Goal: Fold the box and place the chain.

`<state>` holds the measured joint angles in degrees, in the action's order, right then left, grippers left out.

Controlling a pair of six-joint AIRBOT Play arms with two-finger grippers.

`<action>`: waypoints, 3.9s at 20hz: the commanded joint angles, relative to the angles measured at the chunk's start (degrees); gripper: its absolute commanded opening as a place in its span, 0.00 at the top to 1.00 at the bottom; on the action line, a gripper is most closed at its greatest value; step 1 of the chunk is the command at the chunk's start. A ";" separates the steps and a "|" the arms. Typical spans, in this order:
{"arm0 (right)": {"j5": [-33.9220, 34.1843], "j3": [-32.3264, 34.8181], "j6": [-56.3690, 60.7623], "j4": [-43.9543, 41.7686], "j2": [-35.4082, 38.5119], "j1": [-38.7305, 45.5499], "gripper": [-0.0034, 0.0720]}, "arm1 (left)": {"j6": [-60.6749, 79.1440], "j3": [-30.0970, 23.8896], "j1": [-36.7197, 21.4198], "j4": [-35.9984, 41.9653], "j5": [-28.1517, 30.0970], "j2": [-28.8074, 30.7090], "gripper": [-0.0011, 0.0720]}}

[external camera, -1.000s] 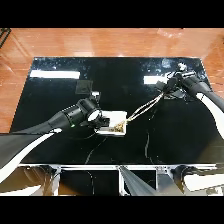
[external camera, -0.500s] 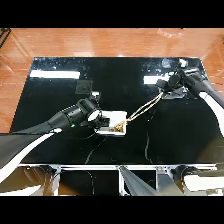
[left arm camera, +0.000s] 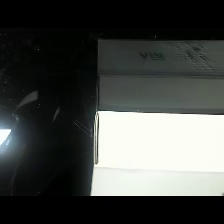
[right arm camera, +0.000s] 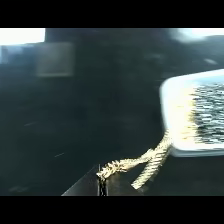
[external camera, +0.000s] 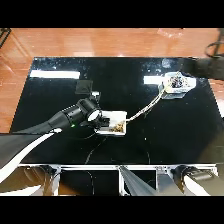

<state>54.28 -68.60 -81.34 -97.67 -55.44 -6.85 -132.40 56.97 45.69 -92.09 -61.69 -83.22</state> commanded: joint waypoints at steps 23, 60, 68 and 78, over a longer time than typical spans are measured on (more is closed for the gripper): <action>-2.45 9.62 -0.70 -21.51 6.01 -27.32 0.93 | 0.04 0.00 0.04 -0.02 0.11 0.00 0.95; -5.73 24.44 -29.00 -4.50 -5.01 -1.31 0.00 | 0.00 0.00 0.04 0.00 0.42 -0.02 0.95; -23.69 24.37 -5.86 10.32 -15.98 -10.32 0.02 | 0.02 0.00 0.04 0.00 1.18 -0.02 0.95; -26.12 23.54 -0.79 18.93 -20.61 -11.45 0.50 | 0.02 0.00 0.04 0.02 1.05 -0.02 0.95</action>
<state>28.73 -44.62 -83.00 -80.09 -74.76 -18.13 -132.38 56.95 45.69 -92.07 -60.75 -83.20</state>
